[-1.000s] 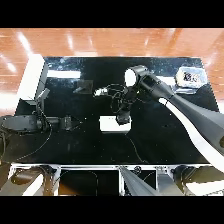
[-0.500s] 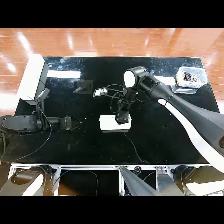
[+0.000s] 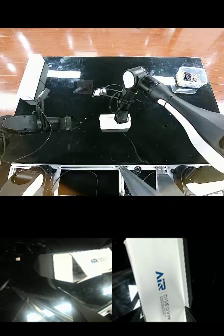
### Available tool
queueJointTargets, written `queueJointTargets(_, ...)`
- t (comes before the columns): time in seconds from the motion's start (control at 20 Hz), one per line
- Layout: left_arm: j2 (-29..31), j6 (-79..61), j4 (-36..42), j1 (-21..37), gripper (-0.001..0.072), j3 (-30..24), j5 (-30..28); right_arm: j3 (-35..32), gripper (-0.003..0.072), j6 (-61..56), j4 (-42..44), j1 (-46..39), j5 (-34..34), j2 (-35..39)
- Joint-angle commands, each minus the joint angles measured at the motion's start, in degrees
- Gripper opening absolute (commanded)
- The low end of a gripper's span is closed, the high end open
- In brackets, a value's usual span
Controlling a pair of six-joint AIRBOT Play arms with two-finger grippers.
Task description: Fold the box and place the chain.
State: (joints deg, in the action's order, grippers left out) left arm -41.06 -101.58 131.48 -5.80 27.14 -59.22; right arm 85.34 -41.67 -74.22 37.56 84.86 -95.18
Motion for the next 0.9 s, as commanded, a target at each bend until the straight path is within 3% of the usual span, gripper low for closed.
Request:
queueJointTargets(0.0, -0.04, 0.0, 0.0, 0.0, 0.0623, -0.02, -0.04, -0.02, 0.0585, -0.15, 0.02, 0.07, -0.04, 0.04)
queueJointTargets(0.85, -0.04, 0.0, 0.0, 0.0, 0.0624, -0.02, -0.07, -0.02, 0.0584, -1.68, -0.59, 0.07, -0.11, 0.04)
